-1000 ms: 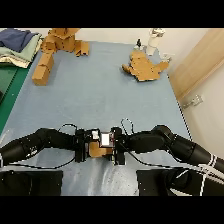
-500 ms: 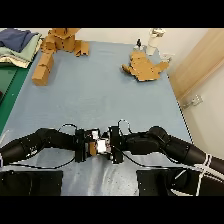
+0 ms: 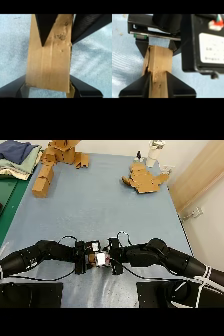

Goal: Fold the box.

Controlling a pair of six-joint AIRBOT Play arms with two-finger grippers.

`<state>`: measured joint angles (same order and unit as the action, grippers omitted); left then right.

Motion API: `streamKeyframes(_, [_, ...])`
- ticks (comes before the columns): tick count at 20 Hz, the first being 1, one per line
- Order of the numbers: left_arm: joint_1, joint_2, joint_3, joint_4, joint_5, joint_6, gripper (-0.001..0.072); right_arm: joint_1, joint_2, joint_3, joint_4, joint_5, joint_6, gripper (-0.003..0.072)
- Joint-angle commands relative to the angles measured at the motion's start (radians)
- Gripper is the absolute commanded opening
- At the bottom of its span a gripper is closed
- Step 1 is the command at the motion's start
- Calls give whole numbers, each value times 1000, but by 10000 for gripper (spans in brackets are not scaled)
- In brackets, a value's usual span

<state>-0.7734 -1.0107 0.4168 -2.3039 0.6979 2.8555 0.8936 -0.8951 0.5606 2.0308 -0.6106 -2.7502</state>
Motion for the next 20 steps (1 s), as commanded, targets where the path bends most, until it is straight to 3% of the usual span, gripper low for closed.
streamKeyframes(1, [0, 1, 1, 0, 0, 1, 474, -1, 5, 1, -1, 5, 0, 241])
streamKeyframes(2, [0, 1, 1, 0, 0, 1, 474, -1, 5, 1, -1, 5, 0, 215])
streamKeyframes(15, [0, 1, 1, 0, 0, 1, 474, 19, -40, 0, 18, -45, 1, 222])
streamKeyframes(16, [0, 1, 1, 0, 0, 1, 474, 19, -40, 0, 18, -51, 1, 244])
streamKeyframes(18, [0, 1, 1, 0, 0, 1, 474, 18, -35, 2, 14, -50, 2, 454])
streamKeyframes(20, [0, 1, 1, 0, 0, 1, 474, 18, -16, 3, -23, -26, 36, 462])
